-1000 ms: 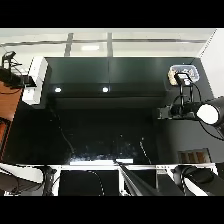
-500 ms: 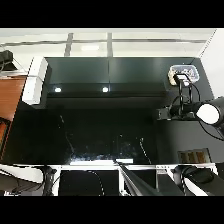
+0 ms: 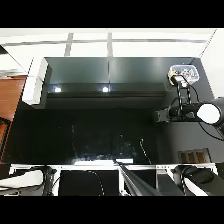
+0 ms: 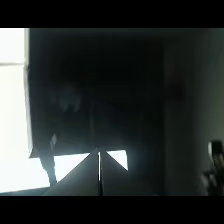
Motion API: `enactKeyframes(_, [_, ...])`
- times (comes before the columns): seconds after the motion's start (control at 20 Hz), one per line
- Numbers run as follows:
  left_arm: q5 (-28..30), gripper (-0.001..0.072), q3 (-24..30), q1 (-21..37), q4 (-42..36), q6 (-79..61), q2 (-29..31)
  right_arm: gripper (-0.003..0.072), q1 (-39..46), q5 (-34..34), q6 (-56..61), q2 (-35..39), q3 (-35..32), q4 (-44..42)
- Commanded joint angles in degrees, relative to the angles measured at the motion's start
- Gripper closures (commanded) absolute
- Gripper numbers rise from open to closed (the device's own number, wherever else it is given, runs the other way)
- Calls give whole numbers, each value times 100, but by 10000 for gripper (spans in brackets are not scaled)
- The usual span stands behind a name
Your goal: Fold the box and place the chain.
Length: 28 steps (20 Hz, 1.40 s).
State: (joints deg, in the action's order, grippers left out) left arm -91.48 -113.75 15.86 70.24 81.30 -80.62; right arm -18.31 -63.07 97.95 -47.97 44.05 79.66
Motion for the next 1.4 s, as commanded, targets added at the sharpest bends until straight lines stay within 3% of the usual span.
enactKeyframes(0.0, [444,687,9,-476,17,13,616,673,-2,74,-33,4,-4,-15])
enactKeyframes(0.2, [688,687,153,-1322,293,11,1167,673,-2,232,-31,4,-4,-15])
enactKeyframes(0.35, [1047,687,887,-1954,739,22,1751,673,-2,319,-33,4,-4,-11])
enactKeyframes(0.5, [1624,687,2240,-2378,859,35,2544,673,-2,409,-33,4,-4,-11])
enactKeyframes(0.6, [2275,687,3425,-2597,861,197,3202,673,-2,503,-33,4,-4,-11])
enactKeyframes(0.8, [3477,687,5652,-2623,883,446,4232,673,-2,737,-33,4,-4,17])
enactKeyframes(1.0, [4109,687,7298,-2629,824,470,4824,673,-2,1091,-31,4,-76,295])
enactKeyframes(1.15, [4179,686,7853,-2627,837,468,4951,673,-2,1606,-31,2,-396,356])
enactKeyframes(1.35, [4218,685,7884,-2627,863,461,4944,673,-2,1703,-31,2,-514,374])
